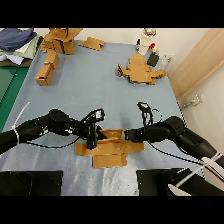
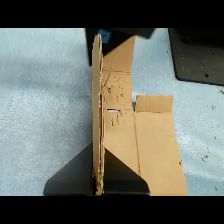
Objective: Fold the box.
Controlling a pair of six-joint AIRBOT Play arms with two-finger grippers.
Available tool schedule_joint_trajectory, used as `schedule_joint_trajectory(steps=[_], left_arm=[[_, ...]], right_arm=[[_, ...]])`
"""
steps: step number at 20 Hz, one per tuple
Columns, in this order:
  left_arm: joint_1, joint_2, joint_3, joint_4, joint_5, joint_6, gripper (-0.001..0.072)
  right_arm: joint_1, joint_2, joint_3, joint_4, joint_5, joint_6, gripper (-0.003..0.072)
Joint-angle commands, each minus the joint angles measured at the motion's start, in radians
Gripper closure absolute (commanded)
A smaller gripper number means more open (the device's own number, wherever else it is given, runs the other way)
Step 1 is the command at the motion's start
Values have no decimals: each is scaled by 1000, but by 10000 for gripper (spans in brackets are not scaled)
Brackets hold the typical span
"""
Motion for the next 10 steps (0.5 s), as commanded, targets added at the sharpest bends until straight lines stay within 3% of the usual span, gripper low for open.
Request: schedule_joint_trajectory(steps=[1,3,5,8,10], left_arm=[[-1,-1,0,2,0,0,696],[-1,-1,0,2,1,0,697],[-1,-1,0,2,0,0,696],[-1,-1,0,2,0,0,696],[0,-1,0,2,1,0,696]], right_arm=[[40,56,65,166,-274,-71,683],[115,99,70,144,-346,-130,683],[233,127,59,37,-320,-332,683],[455,151,-15,-193,-51,-430,684],[603,141,-71,-266,107,-435,684]])
